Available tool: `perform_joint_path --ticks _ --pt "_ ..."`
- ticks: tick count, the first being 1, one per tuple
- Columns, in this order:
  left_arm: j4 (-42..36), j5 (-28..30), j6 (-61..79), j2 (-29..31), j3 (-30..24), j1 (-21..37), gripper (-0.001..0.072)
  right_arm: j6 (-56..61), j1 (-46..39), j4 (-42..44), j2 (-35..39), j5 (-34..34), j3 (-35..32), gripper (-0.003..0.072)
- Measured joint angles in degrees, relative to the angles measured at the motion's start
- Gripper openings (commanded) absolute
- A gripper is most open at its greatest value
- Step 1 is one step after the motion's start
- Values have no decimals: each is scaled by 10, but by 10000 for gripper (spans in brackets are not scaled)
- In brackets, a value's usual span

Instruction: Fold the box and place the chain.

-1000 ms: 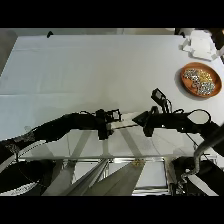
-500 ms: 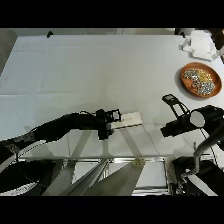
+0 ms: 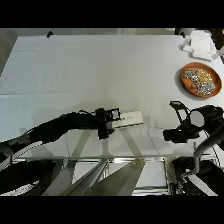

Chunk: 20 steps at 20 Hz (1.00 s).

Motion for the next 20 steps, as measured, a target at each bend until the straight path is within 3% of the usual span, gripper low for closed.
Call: perform_joint_path --ticks 4,8,15,20 --pt "13 -33 -78 71 0 54 6 9 0 14 0 -11 0 13" --pt "105 -24 -228 118 0 174 6 11 0 19 0 -24 0 13" --pt "371 94 -491 136 -2 429 5 12 0 22 0 -50 0 13" --pt "454 182 -560 138 -3 557 7 12 0 23 0 -70 0 13"
